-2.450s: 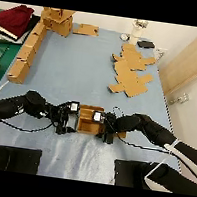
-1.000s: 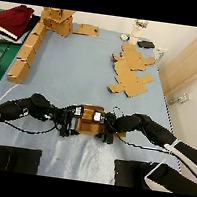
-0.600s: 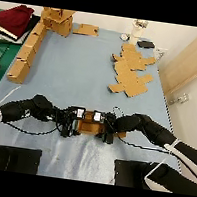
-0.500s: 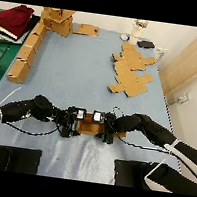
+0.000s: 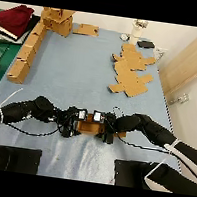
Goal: Fold the box.
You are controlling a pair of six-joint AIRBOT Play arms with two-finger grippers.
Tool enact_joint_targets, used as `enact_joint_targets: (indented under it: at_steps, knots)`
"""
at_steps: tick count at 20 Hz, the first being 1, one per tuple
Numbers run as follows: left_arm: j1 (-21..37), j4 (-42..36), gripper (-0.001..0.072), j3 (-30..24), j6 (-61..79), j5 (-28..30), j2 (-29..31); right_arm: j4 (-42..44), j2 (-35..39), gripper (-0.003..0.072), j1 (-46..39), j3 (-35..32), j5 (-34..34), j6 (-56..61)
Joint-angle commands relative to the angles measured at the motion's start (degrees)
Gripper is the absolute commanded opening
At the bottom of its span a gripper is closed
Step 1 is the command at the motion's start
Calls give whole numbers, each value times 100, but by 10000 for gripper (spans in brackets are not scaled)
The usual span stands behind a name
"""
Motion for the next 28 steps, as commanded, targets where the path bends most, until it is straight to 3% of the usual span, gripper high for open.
enact_joint_targets:
  at_steps: [1, 4, 5, 6, 28]
  knots:
    - [9, -13, 627, 7, -2, -11, 2, 2, 0, 558, 0, 0, 2, 2]
    - [9, -13, 625, 4, -4, -26, 4, 2, 0, 558, 0, 0, 2, 2]
    - [11, -15, 548, 4, -17, -48, 7, 2, 0, 558, 0, 0, 2, 2]
    - [11, -13, 519, 4, -20, -79, 7, 2, 0, 558, 0, 0, 2, 2]
    - [9, -11, 520, 4, -46, -66, 7, 2, 0, 558, 0, 0, 2, 2]
